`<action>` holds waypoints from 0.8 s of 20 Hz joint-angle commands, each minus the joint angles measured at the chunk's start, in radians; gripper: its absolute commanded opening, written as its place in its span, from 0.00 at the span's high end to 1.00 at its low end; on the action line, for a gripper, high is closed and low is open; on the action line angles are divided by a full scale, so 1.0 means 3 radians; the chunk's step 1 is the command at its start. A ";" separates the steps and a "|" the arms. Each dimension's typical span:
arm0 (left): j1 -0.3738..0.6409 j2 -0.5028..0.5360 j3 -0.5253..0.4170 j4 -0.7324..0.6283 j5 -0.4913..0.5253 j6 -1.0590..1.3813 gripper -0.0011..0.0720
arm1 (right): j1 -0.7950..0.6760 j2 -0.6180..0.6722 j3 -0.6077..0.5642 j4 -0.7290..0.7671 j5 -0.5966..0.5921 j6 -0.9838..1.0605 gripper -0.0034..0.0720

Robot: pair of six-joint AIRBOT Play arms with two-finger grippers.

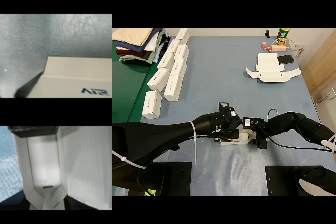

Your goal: Fold the box.

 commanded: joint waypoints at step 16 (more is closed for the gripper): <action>0.0008 0.0224 0.0487 0.0214 -0.0978 0.0334 0.13 | 0.0000 -0.0003 -0.0001 0.0001 0.0001 0.0004 0.29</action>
